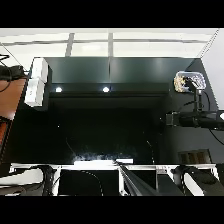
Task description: Fold the box and place the chain.
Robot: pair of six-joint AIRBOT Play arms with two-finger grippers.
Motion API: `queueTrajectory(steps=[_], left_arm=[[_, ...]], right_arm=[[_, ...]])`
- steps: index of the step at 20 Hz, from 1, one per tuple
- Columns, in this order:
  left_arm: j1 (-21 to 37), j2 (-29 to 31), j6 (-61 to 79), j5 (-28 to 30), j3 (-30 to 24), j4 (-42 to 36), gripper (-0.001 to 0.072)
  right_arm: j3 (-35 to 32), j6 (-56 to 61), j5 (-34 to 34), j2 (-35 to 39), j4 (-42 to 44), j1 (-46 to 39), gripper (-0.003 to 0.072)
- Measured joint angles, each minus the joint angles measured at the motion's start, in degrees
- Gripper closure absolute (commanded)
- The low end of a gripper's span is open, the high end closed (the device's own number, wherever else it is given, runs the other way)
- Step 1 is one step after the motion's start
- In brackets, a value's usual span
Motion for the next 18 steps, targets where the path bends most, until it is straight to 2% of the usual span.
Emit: queueTrajectory(steps=[3, 5, 6, 10, 12, 14, 18], left_arm=[[-2.3, 6.0, -2.6, -6.4, -2.2, -1.0, 0.0685], [-5.6, 12.5, -3.1, -6.4, -7.8, -1.2, 0.0685], [-7.8, 16.2, -2.8, -5.1, -11.7, -1.5, 0.0685], [-17.7, 31.8, 1.2, 6.1, -32.1, 0.6, 0.0684], [-20.3, 37.7, 2.2, 10.6, -39.5, 1.1, 0.0684], [-21.6, 41.8, 2.8, 13.0, -43.9, 2.1, 0.0684], [-22.6, 45.1, 3.5, 15.1, -47.2, 2.9, 0.0684]], right_arm=[[1.4, 0.0, -1.8, 4.1, -2.2, 0.2, 0.0678], [1.1, -1.1, -6.9, 7.8, -4.3, 0.9, 0.0678], [0.5, -1.8, -10.2, 9.3, -5.3, 1.4, 0.0677], [-3.7, -3.5, -22.5, 12.0, -7.5, 2.2, 0.0676], [-5.8, -3.9, -26.4, 12.4, -8.2, 2.3, 0.0675], [-7.0, -4.1, -27.6, 12.7, -8.2, 2.4, 0.0676], [-7.9, -4.3, -28.0, 12.8, -8.3, 2.5, 0.0676]])
